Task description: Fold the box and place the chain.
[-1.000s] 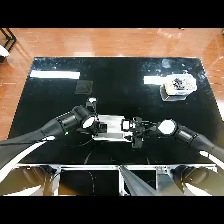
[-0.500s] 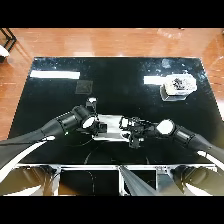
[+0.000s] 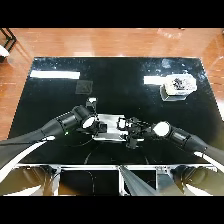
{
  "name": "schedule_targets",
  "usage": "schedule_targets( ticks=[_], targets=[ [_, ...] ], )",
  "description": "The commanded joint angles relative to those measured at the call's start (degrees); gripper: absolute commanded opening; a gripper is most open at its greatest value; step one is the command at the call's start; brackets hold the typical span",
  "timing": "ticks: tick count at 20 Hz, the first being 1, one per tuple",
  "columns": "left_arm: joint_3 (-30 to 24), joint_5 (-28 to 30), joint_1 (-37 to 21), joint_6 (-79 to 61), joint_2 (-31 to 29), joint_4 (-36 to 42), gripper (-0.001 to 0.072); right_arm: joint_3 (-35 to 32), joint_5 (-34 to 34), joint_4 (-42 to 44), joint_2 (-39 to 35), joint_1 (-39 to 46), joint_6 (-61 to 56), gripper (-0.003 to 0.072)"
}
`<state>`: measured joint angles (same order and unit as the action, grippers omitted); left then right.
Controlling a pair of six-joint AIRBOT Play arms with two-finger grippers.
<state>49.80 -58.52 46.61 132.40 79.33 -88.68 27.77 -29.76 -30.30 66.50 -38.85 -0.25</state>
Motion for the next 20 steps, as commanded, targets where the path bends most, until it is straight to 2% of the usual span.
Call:
schedule_targets(
  ticks=[1, 2, 3, 4, 5, 7, 8, 11, 13, 16, 20],
  targets=[
    [0.0, 0.0, 0.0, 0.0, 0.0, 0.0, 0.0025, 0.1, 0.5, 0.0, 0.1, -0.1, 0.0, 0.0305],
    [0.0, 0.0, 0.0, 0.0, 0.0, 0.0, 0.0025, 0.1, 0.6, 0.0, 0.1, -0.1, 0.0, 0.0308],
    [0.0, -0.1, 0.0, 0.0, 0.0, 0.0, 0.0025, 0.1, 0.8, 0.1, 0.1, -0.1, 0.0, 0.046],
    [0.0, -0.1, 0.0, 0.0, 0.0, 0.0, 0.0024, 0.1, 0.9, 0.0, 0.1, -0.1, 0.0, 0.0471],
    [0.0, -0.1, 0.0, 0.0, 0.0, 0.0, 0.0025, 0.1, 0.9, 0.0, 0.1, -0.1, 0.0, 0.033],
    [0.0, -0.1, 0.0, 0.0, 0.0, 0.0, 0.0025, 0.1, 0.9, 0.0, 0.0, -0.1, -0.5, 0.0105],
    [0.0, -0.1, 0.0, 0.0, 0.0, 0.0, 0.0025, 0.1, 0.8, -0.4, -0.1, 0.1, -2.5, 0.0046],
    [0.0, -0.1, 0.0, 0.0, 0.0, 0.0, 0.0025, 0.1, -3.4, -3.8, -2.4, 3.8, -16.3, 0.002],
    [0.0, -0.2, 0.0, 0.0, 0.0, 0.0, 0.0025, 0.1, -10.9, -7.5, -5.6, 8.4, -28.3, 0.002],
    [0.0, -0.2, 0.0, -0.2, 0.0, 0.0, 0.0025, 0.1, -24.9, -10.3, -11.7, 19.1, -41.7, 0.002],
    [0.0, -0.2, 0.0, -0.2, 0.0, 0.0, 0.0025, 0.0, -33.7, -12.0, -17.6, 38.4, -57.8, 0.002]
  ],
)
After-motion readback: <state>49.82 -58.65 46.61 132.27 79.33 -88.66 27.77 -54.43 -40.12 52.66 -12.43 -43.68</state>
